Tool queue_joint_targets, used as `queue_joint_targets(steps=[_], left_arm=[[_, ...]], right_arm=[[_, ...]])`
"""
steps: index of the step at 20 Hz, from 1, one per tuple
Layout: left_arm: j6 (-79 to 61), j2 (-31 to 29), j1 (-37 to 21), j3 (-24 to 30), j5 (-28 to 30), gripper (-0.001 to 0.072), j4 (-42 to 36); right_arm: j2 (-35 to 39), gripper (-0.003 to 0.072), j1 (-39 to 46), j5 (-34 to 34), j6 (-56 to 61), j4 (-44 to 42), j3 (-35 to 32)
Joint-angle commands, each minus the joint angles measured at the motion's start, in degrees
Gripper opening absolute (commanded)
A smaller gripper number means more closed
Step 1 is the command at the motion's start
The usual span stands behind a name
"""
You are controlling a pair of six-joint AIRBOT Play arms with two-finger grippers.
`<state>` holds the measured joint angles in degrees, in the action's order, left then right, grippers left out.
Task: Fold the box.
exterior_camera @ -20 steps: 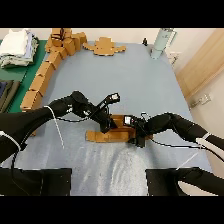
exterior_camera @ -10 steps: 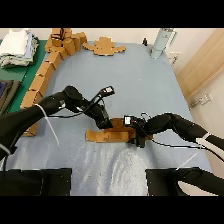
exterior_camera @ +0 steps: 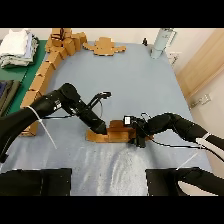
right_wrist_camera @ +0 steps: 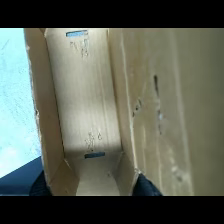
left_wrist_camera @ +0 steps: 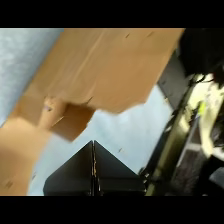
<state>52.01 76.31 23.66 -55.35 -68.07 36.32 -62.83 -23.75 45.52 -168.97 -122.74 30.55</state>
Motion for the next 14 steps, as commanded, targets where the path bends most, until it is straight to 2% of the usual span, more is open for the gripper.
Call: queue_joint_targets(steps=[1,9,14], left_arm=[[3.34,3.15,1.68,-2.14,4.85,0.0010,-8.17],[5.25,13.51,0.63,-12.17,9.81,0.0009,-8.37],[14.62,18.03,-0.20,-13.77,10.71,0.0009,3.58]], right_arm=[[0.04,0.0590,-0.04,-0.02,0.00,0.00,0.02],[0.04,0.0590,-0.04,-0.02,0.00,0.02,0.02],[0.04,0.0590,-0.04,-0.02,0.00,0.02,0.02]])
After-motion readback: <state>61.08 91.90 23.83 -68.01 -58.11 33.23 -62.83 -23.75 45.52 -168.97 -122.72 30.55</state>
